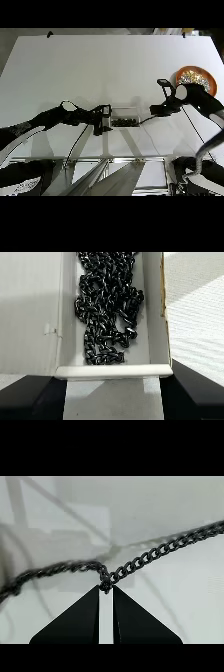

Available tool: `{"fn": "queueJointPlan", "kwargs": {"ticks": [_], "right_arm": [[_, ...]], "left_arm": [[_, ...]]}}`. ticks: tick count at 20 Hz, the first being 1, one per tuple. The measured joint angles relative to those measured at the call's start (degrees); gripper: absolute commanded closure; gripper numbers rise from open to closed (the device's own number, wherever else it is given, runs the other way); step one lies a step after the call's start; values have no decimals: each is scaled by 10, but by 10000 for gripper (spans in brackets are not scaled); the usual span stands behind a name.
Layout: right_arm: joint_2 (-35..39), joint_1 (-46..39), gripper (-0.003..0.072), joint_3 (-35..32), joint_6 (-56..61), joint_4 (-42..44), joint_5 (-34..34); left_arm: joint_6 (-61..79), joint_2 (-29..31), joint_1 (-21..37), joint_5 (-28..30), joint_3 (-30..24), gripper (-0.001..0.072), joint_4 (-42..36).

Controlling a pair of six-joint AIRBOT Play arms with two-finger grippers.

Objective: Fold the box and place the chain.

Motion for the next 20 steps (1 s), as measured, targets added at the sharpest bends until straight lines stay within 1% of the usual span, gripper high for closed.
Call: {"fn": "queueJointPlan", "kwargs": {"ticks": [4,7,10,15,20], "right_arm": [[106,33,676,0,-3,28,-3],[184,52,676,0,-5,83,-17],[238,69,676,0,-17,151,-30],[271,108,675,0,-56,263,-60],[270,167,675,0,-74,299,-113]], "left_arm": [[0,0,0,0,0,399,0],[0,0,0,0,0,399,0],[0,0,0,0,0,399,0],[0,0,0,0,0,399,0],[0,0,0,0,0,399,0]]}}
